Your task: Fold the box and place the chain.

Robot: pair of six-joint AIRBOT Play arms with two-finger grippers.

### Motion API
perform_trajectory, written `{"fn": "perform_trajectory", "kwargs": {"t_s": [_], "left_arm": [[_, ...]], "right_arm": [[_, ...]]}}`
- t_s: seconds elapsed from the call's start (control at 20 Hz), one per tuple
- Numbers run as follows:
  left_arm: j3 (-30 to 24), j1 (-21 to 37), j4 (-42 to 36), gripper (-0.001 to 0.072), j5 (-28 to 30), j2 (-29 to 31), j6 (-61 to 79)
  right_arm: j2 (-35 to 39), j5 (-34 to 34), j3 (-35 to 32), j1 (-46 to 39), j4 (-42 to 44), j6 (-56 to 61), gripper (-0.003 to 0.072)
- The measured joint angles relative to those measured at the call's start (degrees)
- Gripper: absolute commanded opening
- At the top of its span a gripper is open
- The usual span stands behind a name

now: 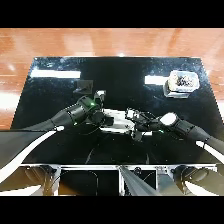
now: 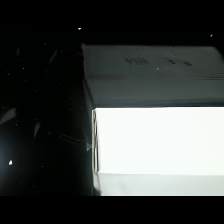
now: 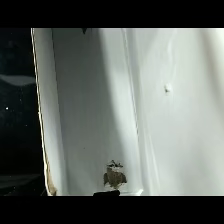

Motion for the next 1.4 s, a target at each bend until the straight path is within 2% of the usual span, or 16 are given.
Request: {"fn": "perform_trajectory", "kwargs": {"t_s": [0.05, 0.25, 0.3, 0.4, 0.45, 0.7, 0.75, 0.85, 1.0, 1.05, 1.1, 1.25, 1.3, 1.35, 1.4], "left_arm": [[0.00, -0.02, -0.02, 0.0018, -0.07, 0.00, 0.00], [0.02, -0.02, -0.52, 0.0022, -0.22, 0.00, 0.37], [0.13, -0.02, -0.68, 0.0067, -0.22, 0.00, 0.44], [0.61, -0.02, -1.36, 0.0349, -0.28, -0.07, 0.57], [0.98, -0.04, -1.99, 0.0374, -0.72, -0.13, 0.57], [2.64, -0.04, -1.51, 0.0372, -0.22, -0.07, 0.79], [2.75, -0.02, -1.49, 0.0370, -0.22, -0.07, 0.79], [2.95, 0.02, -1.38, 0.0296, -0.07, -0.15, 0.81], [3.04, 0.02, -1.16, 0.0281, -0.17, -0.83, 0.98], [3.06, 0.02, -1.18, 0.0163, -0.22, -1.14, 0.96], [3.06, 0.02, -1.09, 0.0015, -0.07, -1.49, 1.03], [3.23, 0.00, -1.20, 0.0017, 0.24, -2.14, 2.10], [3.41, 0.00, -1.29, 0.0017, 0.42, -2.27, 2.32], [3.67, 0.00, -1.33, 0.0017, 0.63, -2.43, 2.51], [4.04, 0.00, -1.86, 0.0017, 0.28, -2.56, 2.80]], "right_arm": [[0.00, 0.00, 0.00, 0.00, 0.00, 0.00, 0.0548], [0.00, 0.02, 0.00, 0.00, -0.02, 0.00, 0.0548], [0.00, 0.02, 0.00, 0.00, -0.02, 0.00, 0.0548], [-0.02, 0.02, 0.00, 0.00, -0.17, 0.00, 0.0548], [-0.02, 0.04, -0.02, 0.00, -0.20, 0.02, 0.0548], [-0.02, 0.11, 0.00, -0.02, -0.02, 0.04, 0.0548], [-0.02, 0.11, 0.00, -0.02, 0.00, 0.04, 0.0548], [-0.02, 0.11, 0.00, -0.04, -0.02, 0.04, 0.0548], [-0.02, 0.11, -0.02, -0.04, -0.11, 0.00, 0.0548], [-0.02, 0.11, -0.04, -0.04, -0.09, 0.00, 0.0548], [-0.02, 0.11, -0.07, -0.04, -0.22, 0.00, 0.0548], [0.00, -0.17, 0.00, -0.04, 0.11, 0.04, 0.0550], [0.00, -0.13, 0.00, -0.04, 0.11, 0.04, 0.0587], [0.00, -0.07, 0.00, -0.04, 0.09, 0.04, 0.0720], [0.00, 0.13, 0.00, -0.02, 0.13, 0.02, 0.0720]]}}
